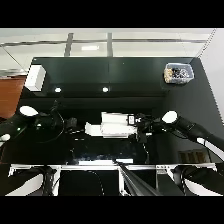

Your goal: Fold the box and place the chain.

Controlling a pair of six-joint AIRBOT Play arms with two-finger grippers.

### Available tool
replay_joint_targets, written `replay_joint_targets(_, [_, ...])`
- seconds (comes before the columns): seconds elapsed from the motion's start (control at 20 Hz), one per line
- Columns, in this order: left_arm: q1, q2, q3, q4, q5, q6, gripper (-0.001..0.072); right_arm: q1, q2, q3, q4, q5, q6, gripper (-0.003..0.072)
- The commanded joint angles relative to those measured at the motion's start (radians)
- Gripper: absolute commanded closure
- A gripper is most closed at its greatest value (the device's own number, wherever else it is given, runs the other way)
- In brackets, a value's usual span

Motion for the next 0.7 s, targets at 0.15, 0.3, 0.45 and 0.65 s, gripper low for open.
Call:
replay_joint_targets(0.15, [-0.139, -0.115, -0.007, -0.083, 0.096, 0.029, 0.0687, 0.000, 0.000, 0.000, 0.000, 0.000, 0.000, 0.0558])
replay_joint_targets(0.3, [-0.151, -0.113, -0.007, -0.222, 0.043, 0.209, 0.0687, 0.000, 0.000, 0.000, 0.000, 0.000, 0.000, 0.0558])
replay_joint_targets(0.45, [-0.116, -0.104, 0.008, -0.269, 0.025, 0.256, 0.0687, 0.000, -0.001, 0.000, 0.000, 0.000, 0.000, 0.0558])
replay_joint_targets(0.65, [-0.070, -0.105, 0.056, -0.248, -0.013, 0.256, 0.0687, 0.000, -0.001, 0.000, 0.000, 0.001, 0.000, 0.0558])
